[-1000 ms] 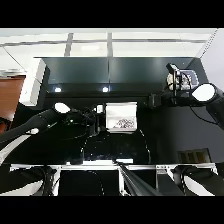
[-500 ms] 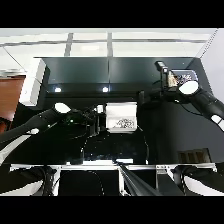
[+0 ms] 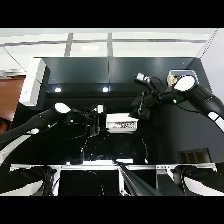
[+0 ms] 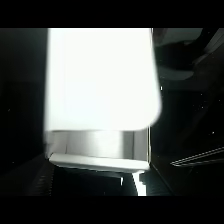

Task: Fold the box and place the chain.

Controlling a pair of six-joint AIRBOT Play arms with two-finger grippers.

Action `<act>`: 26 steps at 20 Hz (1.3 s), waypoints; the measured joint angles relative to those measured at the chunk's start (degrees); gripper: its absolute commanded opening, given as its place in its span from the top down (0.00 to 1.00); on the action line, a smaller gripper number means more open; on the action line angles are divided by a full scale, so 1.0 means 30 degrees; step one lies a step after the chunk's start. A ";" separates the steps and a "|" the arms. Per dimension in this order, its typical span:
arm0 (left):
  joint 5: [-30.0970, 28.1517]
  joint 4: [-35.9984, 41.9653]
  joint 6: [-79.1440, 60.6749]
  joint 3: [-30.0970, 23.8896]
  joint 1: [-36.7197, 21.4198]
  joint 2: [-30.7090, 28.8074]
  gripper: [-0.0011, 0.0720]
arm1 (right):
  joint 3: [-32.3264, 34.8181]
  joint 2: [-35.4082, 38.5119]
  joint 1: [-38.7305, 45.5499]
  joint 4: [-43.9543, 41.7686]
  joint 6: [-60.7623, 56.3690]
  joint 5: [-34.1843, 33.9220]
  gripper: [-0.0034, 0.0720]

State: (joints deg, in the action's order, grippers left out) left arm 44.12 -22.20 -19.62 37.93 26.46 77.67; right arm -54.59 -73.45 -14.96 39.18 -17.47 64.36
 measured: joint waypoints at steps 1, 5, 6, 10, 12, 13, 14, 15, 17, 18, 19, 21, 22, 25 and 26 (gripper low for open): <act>0.0000 -0.0007 0.0015 0.0000 0.0000 0.0000 0.52 | 0.0146 0.0000 -0.0299 0.0240 0.0328 0.0007 0.03; 0.0000 -0.0007 0.0015 0.0000 0.0000 0.0000 0.52 | 0.0692 0.0000 -0.1064 0.1180 0.0918 0.0015 0.03; 0.0000 -0.0007 0.0015 0.0000 0.0000 0.0000 0.52 | 0.0750 0.0000 -0.1158 0.1311 0.1013 0.0022 0.03; 0.0000 0.0000 0.0007 0.0000 0.0000 0.0000 0.52 | 0.0874 0.0000 -0.1406 0.1588 0.1224 0.0219 0.10; 0.0000 -0.0007 0.0000 0.0000 0.0000 0.0000 0.52 | 0.0911 0.0000 -0.1632 0.1647 0.1319 0.0211 0.23; 0.0000 -0.0007 -0.0007 0.0000 0.0000 0.0000 0.52 | 0.0911 0.0000 -0.1763 0.1756 0.1341 0.0160 0.44; -0.0007 -0.0007 -0.0007 0.0000 0.0000 0.0000 0.52 | 0.0911 0.0000 -0.1880 0.1821 0.1341 0.0080 0.52; 0.0000 -0.0007 -0.0015 0.0000 0.0000 0.0000 0.52 | 0.0911 0.0000 -0.1982 0.1931 0.1348 0.0007 0.57; 0.0000 -0.0007 -0.0007 0.0000 0.0000 0.0000 0.52 | 0.0911 0.0000 -0.2098 0.2215 0.1282 -0.0058 0.71; -0.0015 0.0000 0.0015 0.0000 0.0000 0.0000 0.52 | 0.0918 0.0000 -0.2135 0.2412 0.1093 -0.0036 0.71; -0.0029 0.0000 0.0015 0.0000 0.0000 0.0000 0.52 | 0.0918 0.0000 -0.2157 0.2543 0.0918 -0.0058 0.71; -0.0029 0.0000 0.0015 0.0000 0.0000 0.0000 0.52 | 0.0918 0.0000 -0.2193 0.2754 0.0743 -0.0124 0.71; -0.0029 0.0000 0.0007 0.0000 0.0000 0.0000 0.52 | 0.0918 0.0015 -0.2208 0.2812 0.0678 -0.0160 0.71; -0.0022 0.0000 0.0007 0.0000 0.0000 0.0000 0.52 | 0.0889 0.0262 -0.2222 0.2900 0.0568 -0.0255 0.69; -0.0022 0.0000 0.0007 0.0000 0.0000 0.0000 0.52 | 0.0889 0.0401 -0.2222 0.2914 0.0525 -0.0357 0.57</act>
